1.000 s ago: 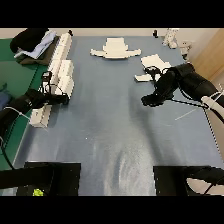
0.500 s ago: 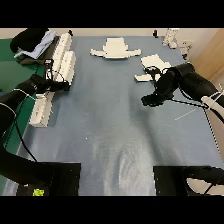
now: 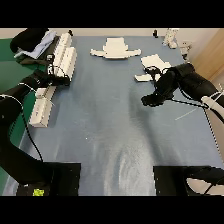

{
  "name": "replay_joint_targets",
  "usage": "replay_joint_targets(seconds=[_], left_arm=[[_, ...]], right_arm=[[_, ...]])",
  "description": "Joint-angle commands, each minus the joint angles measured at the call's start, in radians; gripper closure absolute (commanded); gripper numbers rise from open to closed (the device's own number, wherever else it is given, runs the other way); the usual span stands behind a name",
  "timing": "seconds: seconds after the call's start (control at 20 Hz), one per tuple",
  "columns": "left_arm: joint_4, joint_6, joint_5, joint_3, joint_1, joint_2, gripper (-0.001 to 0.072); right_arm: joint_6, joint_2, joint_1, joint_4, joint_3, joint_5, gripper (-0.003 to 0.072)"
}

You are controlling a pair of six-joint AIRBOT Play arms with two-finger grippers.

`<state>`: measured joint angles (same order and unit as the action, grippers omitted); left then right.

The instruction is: Fold the box.

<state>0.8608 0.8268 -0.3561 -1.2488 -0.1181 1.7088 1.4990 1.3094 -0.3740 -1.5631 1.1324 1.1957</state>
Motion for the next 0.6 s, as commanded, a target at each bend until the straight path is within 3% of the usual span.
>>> replay_joint_targets(seconds=[0.0,0.55], left_arm=[[0.001,-0.035,0.009,-0.011,0.000,0.016,0.0175],[0.000,-0.056,0.024,-0.011,0.000,0.016,0.0175]], right_arm=[[0.000,0.000,0.000,0.000,0.001,0.000,0.0680],[0.000,0.000,0.000,0.000,0.001,0.000,0.0680]])
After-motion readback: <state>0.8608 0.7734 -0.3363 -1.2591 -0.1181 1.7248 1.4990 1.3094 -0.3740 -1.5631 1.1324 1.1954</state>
